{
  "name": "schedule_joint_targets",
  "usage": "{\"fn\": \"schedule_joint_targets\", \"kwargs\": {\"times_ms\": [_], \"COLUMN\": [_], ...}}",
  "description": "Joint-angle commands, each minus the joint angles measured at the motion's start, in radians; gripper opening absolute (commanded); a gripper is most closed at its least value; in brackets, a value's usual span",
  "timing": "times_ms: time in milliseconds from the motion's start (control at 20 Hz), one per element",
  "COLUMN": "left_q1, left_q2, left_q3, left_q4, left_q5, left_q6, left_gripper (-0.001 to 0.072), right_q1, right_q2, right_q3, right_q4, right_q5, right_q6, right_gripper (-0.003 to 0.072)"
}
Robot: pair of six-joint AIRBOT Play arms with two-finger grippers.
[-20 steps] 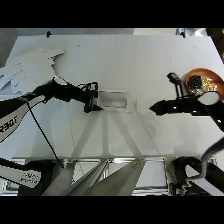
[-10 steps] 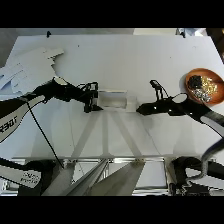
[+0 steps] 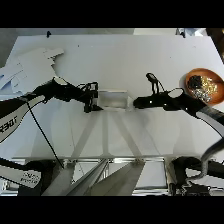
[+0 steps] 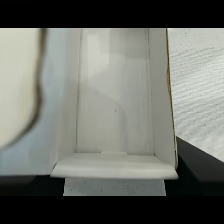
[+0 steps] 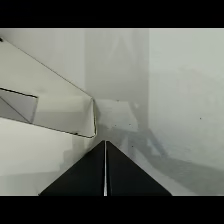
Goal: Fold the box and place the chain.
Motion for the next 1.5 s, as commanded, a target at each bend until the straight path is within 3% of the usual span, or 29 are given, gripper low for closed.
{"fn": "schedule_joint_targets", "kwargs": {"times_ms": [0, 100, 200, 650, 800, 900, 1200, 1450], "left_q1": [0.0, 0.0, 0.0, 0.0, 0.0, 0.0, 0.0, 0.0], "left_q2": [0.0, 0.0, 0.0, 0.0, 0.0, 0.0, 0.0, 0.0], "left_q3": [0.001, 0.001, 0.001, 0.001, 0.001, 0.001, 0.001, 0.001], "left_q4": [0.0, 0.0, 0.0, 0.0, 0.0, 0.0, 0.0, 0.0], "left_q5": [0.0, 0.0, 0.0, 0.0, 0.0, 0.0, 0.0, 0.0], "left_q6": [0.0, 0.0, 0.0, 0.0, 0.0, 0.0, 0.0, 0.0], "left_gripper": [0.0336, 0.0336, 0.0336, 0.0336, 0.0336, 0.0336, 0.0336, 0.0336], "right_q1": [0.001, 0.002, 0.002, 0.024, 0.054, 0.074, 0.134, 0.177], "right_q2": [0.034, 0.044, 0.045, 0.045, 0.045, 0.045, 0.045, 0.045], "right_q3": [0.01, 0.01, 0.01, 0.01, 0.01, 0.01, 0.033, 0.069], "right_q4": [0.002, 0.008, 0.051, 0.111, 0.103, 0.098, -0.129, -0.142], "right_q5": [0.094, 0.109, 0.103, 0.084, 0.024, -0.015, -0.103, -0.171], "right_q6": [-0.001, -0.001, -0.001, -0.099, -0.097, -0.083, 0.19, 0.3], "right_gripper": [0.0009, 0.0061, 0.03, 0.0301, 0.0394, 0.0394, 0.0394, 0.0391]}}
